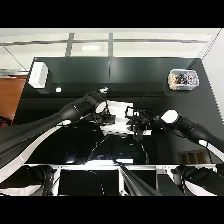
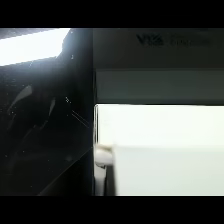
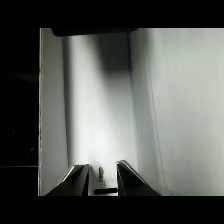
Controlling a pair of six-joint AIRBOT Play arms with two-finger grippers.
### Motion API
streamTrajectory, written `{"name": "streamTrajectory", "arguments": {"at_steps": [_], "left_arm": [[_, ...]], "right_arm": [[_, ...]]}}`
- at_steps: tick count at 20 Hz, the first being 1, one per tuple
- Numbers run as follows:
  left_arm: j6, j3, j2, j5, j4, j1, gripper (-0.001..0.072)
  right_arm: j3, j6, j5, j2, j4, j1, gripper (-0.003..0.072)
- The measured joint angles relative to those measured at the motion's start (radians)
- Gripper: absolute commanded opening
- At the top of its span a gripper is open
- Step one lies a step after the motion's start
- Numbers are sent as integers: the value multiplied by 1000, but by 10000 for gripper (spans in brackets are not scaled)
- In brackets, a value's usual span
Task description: Fold the box and place the chain.
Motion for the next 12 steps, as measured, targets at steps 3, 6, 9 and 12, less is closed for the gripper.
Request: {"name": "streamTrajectory", "arguments": {"at_steps": [3, 6, 9, 12], "left_arm": [[0, 0, 0, -1, -2, 0, 26], [-2, 0, 0, -2, -4, 0, 25], [-2, 0, 0, -2, -5, 0, 25], [-2, 0, 0, -3, -5, 0, 25]], "right_arm": [[0, 23, -13, -9, 13, 8, 269], [0, 43, -18, -13, 16, 11, 94], [0, 71, -22, -14, 20, 12, 326], [0, 105, -21, -13, 16, 8, 16]]}}
